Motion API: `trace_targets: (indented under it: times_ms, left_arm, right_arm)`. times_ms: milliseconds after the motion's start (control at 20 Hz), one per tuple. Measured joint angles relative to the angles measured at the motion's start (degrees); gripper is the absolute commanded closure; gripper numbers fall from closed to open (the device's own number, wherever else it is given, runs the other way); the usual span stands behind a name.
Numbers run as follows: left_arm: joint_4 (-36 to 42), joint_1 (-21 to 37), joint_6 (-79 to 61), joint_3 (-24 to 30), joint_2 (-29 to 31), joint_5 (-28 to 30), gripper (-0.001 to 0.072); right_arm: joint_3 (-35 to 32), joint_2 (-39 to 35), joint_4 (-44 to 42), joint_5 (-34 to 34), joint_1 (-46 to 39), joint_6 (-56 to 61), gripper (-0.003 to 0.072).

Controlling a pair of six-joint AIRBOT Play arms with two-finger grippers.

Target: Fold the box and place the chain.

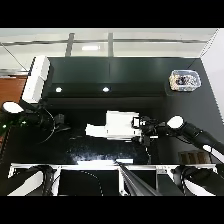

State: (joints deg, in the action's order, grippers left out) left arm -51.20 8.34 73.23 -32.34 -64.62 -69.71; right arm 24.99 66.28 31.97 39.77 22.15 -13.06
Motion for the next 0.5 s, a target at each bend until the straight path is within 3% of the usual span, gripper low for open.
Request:
trace_targets:
  times_ms: [250,500]
  left_arm:
    - [8.1,-7.5,-0.2,0.2,-9.3,0.7,0.0682]
    - [13.2,-15.6,-0.8,0.2,-13.7,7.3,0.0682]
  right_arm:
    - [0.0,0.0,0.0,0.0,0.0,0.0,0.0487]
    - [0.0,0.0,0.0,0.0,0.0,0.0,0.0488]
